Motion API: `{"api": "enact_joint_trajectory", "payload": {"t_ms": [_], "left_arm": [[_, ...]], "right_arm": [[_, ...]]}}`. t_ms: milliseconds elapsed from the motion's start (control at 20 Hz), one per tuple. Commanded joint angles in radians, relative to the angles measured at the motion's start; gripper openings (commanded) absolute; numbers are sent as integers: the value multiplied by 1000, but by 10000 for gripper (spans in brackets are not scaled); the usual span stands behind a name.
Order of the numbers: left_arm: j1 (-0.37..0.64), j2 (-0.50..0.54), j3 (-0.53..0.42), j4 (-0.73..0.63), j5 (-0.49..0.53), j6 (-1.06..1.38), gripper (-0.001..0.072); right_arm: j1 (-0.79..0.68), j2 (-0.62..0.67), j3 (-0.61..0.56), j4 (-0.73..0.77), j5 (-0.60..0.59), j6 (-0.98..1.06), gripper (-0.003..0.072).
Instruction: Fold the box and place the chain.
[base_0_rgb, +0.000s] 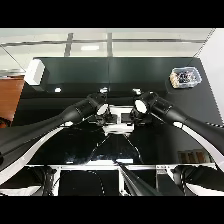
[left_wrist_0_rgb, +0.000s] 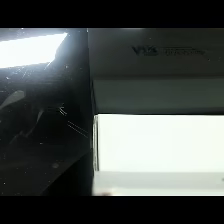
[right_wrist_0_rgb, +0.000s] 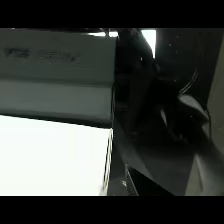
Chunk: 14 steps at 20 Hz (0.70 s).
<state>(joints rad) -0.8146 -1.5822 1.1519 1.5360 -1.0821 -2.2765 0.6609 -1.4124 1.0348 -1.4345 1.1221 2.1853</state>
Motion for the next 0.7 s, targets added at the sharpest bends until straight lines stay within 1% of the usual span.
{"api": "enact_joint_trajectory", "payload": {"t_ms": [0,100,150,250,350,400,500,550,600,650], "left_arm": [[0,0,0,0,0,-1,26],[0,0,0,0,1,-1,26],[0,0,0,0,3,-1,26],[0,0,0,0,5,-1,26],[0,0,0,0,5,-1,26],[0,0,0,0,5,-1,26],[0,0,0,1,5,-1,26],[0,0,0,0,5,-1,26],[0,0,0,0,6,-1,26],[0,0,0,0,10,-1,26]], "right_arm": [[0,67,40,-42,78,-94,329],[0,165,79,-60,99,-158,328],[0,220,90,-131,101,-160,329],[-33,322,90,-373,121,-134,328],[-117,367,90,-572,121,-132,328],[-174,367,83,-636,85,-133,328],[-322,364,24,-658,-105,-133,331],[-405,358,-16,-646,-221,-132,543],[-487,340,-51,-619,-320,-124,717],[-557,301,-63,-547,-373,-116,717]]}}
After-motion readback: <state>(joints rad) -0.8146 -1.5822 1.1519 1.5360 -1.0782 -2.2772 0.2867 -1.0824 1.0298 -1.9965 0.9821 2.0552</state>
